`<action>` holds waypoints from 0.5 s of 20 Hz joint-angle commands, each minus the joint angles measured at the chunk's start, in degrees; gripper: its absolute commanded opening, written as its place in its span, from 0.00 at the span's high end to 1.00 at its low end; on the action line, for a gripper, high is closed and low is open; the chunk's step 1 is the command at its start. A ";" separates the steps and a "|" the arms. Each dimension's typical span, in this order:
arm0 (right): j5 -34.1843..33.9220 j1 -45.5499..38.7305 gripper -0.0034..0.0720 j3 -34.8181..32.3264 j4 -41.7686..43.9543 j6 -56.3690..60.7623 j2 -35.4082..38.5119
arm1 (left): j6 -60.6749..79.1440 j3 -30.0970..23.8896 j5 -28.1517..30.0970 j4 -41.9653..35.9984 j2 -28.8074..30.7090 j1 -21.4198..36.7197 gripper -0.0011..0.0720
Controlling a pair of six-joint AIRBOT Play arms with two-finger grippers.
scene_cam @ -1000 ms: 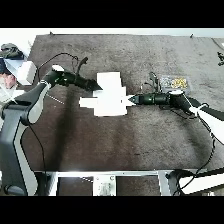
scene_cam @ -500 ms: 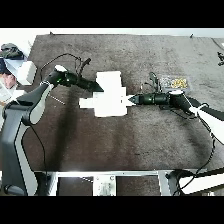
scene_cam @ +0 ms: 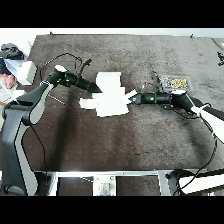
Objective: Fold the box and place the chain.
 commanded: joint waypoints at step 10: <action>7.23 -12.37 0.49 -0.02 -1.46 -0.55 8.79 | 36.28 0.02 -2.69 -2.64 0.20 -0.04 0.98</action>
